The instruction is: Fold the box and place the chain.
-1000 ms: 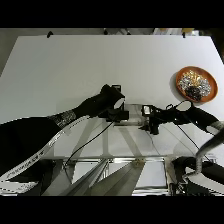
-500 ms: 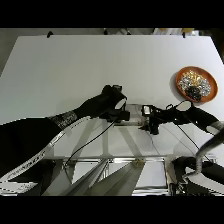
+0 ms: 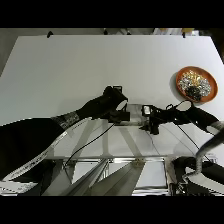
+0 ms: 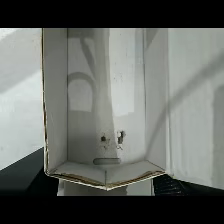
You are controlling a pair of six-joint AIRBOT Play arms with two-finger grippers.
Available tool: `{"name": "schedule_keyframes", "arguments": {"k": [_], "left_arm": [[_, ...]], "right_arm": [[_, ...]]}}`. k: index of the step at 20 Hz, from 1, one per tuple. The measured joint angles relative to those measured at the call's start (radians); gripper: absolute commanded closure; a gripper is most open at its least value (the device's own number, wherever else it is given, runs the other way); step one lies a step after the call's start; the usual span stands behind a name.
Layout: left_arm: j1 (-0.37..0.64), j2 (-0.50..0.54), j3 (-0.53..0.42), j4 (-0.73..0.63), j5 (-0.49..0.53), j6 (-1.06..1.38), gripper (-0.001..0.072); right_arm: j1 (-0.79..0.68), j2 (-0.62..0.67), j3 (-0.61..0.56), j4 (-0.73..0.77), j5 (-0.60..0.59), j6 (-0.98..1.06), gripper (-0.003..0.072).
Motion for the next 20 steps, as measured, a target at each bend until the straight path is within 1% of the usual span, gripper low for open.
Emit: {"name": "schedule_keyframes", "arguments": {"k": [1,7,12,13,14,15,16,18,20], "left_arm": [[0.000,0.003,0.000,-0.008,0.005,0.001,0.0477],[0.020,0.048,0.000,-0.004,-0.021,0.004,0.0478],[0.068,0.130,0.000,0.002,-0.032,0.037,0.0478],[0.079,0.151,0.000,0.001,-0.041,0.066,0.0462],[0.092,0.174,0.000,0.000,-0.050,0.111,0.0342],[0.104,0.196,0.000,-0.002,-0.060,0.166,0.0201],[0.116,0.220,0.000,-0.003,-0.085,0.235,0.0184],[0.140,0.269,0.000,-0.011,-0.160,0.396,0.0177],[0.170,0.317,-0.003,-0.017,-0.237,0.571,0.0050]], "right_arm": [[0.000,0.000,0.000,-0.002,0.000,-0.002,0.0229],[0.000,0.000,0.000,0.002,-0.002,0.000,0.0230],[0.000,0.000,0.000,0.002,-0.002,0.000,0.0229],[0.000,0.000,0.000,0.002,-0.002,0.000,0.0229],[0.000,0.000,0.000,0.002,-0.002,0.000,0.0229],[0.000,0.000,0.000,0.002,-0.002,0.000,0.0229],[0.000,0.000,0.000,0.002,-0.002,0.000,0.0229],[0.000,0.000,0.000,0.002,-0.002,0.000,0.0230],[0.000,0.000,0.000,0.002,-0.002,0.000,0.0229]]}}
